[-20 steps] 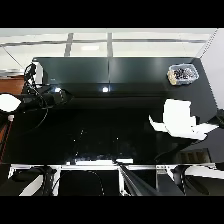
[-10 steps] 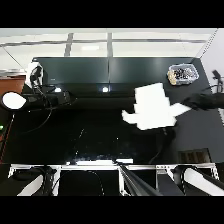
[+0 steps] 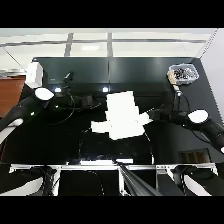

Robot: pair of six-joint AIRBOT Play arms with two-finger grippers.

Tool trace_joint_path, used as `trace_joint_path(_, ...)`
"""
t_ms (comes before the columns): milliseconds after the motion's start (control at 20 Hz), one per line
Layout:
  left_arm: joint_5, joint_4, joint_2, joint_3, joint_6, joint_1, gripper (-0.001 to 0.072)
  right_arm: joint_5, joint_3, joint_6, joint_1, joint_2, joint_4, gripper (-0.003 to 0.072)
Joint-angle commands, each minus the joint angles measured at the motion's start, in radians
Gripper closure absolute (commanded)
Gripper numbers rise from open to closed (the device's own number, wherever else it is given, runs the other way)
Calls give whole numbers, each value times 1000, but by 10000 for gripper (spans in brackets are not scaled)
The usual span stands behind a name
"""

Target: Fold the box and place the chain.

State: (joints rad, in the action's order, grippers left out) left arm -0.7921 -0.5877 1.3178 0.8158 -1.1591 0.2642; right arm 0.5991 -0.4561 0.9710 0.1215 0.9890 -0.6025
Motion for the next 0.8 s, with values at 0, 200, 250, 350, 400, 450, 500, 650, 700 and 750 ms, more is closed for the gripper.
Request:
trace_joint_path(0,-179,106,181,114,73,-10,5,-66,35,5,82,-7,11,667)
trace_joint_path(200,-365,101,342,230,40,26,5,-66,35,5,82,-7,11,667)
trace_joint_path(250,-387,101,370,250,40,36,5,-65,35,4,82,-7,11,666)
trace_joint_path(350,-454,98,420,296,42,47,18,-65,35,4,82,-7,11,666)
trace_joint_path(400,-507,98,444,320,59,48,38,-65,35,4,82,-7,11,666)
trace_joint_path(450,-561,98,465,342,86,49,53,-64,35,4,82,-7,11,666)
trace_joint_path(500,-607,98,481,360,107,49,158,-64,35,4,82,-7,11,667)
trace_joint_path(650,-697,38,520,430,164,63,306,-64,35,4,82,-7,8,666)
trace_joint_path(700,-701,-20,523,455,166,72,312,-64,35,4,82,-7,8,666)
trace_joint_path(750,-702,-79,523,479,180,84,389,-63,35,4,82,-7,8,666)
